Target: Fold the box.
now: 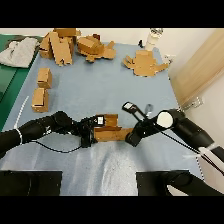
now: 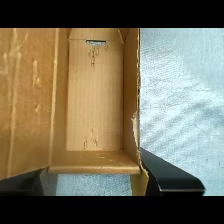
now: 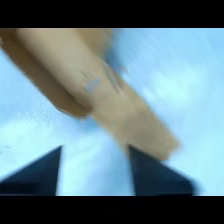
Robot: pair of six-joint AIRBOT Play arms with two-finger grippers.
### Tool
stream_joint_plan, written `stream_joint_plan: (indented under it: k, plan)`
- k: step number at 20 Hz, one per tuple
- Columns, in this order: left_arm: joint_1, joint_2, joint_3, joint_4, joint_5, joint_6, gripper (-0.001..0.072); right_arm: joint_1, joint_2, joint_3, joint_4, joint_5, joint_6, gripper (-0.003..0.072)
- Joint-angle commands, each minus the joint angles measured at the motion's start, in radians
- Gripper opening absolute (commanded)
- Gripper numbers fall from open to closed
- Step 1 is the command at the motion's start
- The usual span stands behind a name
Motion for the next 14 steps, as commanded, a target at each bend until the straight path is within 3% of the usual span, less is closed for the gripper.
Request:
stream_joint_plan:
  k: [1, 5, 14]
  plan:
    - [0.001, 0.0, 0.0, 0.0, -0.001, 0.0, 0.0402, 0.0, 0.104, 0.001, -0.013, 0.074, 0.391, 0.0001]
    - [0.0, 0.0, 0.0, 0.0, -0.002, 0.0, 0.0402, 0.0, 0.085, 0.001, 0.212, -0.039, 0.319, 0.0001]
    - [0.0, 0.001, 0.0, 0.019, -0.021, 0.143, 0.0402, 0.0, 0.021, 0.001, 0.221, -0.074, 0.314, 0.0002]
